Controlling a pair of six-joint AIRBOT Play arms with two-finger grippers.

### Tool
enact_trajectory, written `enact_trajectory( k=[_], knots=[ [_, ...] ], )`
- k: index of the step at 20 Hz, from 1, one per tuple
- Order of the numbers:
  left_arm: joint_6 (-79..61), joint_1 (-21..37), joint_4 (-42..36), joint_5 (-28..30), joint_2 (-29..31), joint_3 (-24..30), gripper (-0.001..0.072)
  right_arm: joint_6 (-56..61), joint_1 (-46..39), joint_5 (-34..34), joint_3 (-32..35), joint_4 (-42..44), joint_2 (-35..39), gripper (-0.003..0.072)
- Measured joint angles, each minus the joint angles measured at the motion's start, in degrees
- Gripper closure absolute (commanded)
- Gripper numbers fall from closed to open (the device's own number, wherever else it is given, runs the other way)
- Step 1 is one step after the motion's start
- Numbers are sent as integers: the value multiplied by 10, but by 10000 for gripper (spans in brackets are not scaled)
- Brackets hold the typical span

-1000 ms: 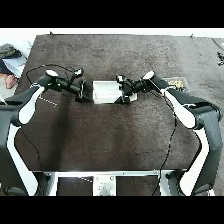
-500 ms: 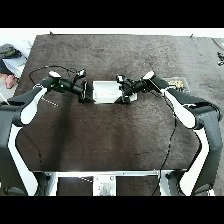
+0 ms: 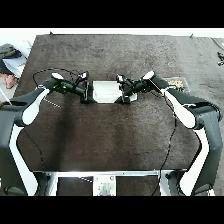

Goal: Fold the box and place the chain.

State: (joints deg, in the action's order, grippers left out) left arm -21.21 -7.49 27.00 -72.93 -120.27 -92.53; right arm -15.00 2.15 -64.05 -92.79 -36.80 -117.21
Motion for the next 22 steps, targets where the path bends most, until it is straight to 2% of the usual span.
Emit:
enact_trajectory(
  k=[8,22],
  knots=[
    [-32,-1,-24,30,-3,20,-11,0,0,2,0,0,0,315],
    [-47,-23,-39,45,-2,25,-10,-1,0,0,0,0,0,315]
  ],
)
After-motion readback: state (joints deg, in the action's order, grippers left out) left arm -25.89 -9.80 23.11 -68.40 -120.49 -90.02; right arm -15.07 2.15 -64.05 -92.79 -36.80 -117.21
